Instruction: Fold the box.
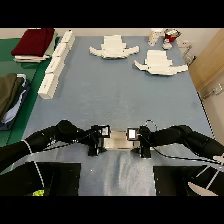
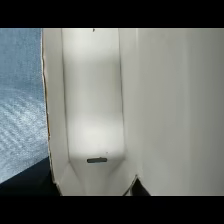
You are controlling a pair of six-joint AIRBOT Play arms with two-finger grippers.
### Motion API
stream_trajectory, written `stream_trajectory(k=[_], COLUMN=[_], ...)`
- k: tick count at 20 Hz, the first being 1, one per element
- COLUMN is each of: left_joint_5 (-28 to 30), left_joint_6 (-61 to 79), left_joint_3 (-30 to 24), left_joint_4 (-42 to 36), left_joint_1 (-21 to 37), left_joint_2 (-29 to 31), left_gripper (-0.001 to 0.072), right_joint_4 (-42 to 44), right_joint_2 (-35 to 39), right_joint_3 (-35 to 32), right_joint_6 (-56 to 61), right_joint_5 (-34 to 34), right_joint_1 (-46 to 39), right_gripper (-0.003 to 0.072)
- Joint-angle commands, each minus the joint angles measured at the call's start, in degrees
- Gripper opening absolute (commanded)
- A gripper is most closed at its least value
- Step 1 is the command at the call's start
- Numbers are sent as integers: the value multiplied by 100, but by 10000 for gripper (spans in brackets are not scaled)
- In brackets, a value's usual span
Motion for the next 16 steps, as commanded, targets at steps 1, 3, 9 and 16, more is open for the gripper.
stream_trajectory(k=[1,3,9,16], left_joint_5=[-7,-7,-7,-7], left_joint_6=[2,2,2,0], left_joint_3=[2,2,2,2], left_joint_4=[2,2,2,2], left_joint_1=[2,2,2,2], left_joint_2=[-4,-4,-4,-4], left_gripper=[540,540,540,540], right_joint_4=[-11,-50,-1364,-2396], right_joint_2=[31,188,1093,2288], right_joint_3=[11,13,13,341], right_joint_6=[101,162,2184,5963], right_joint_5=[-24,-33,-457,-2352], right_joint_1=[9,7,7,9], right_gripper=[720,720,720,656])
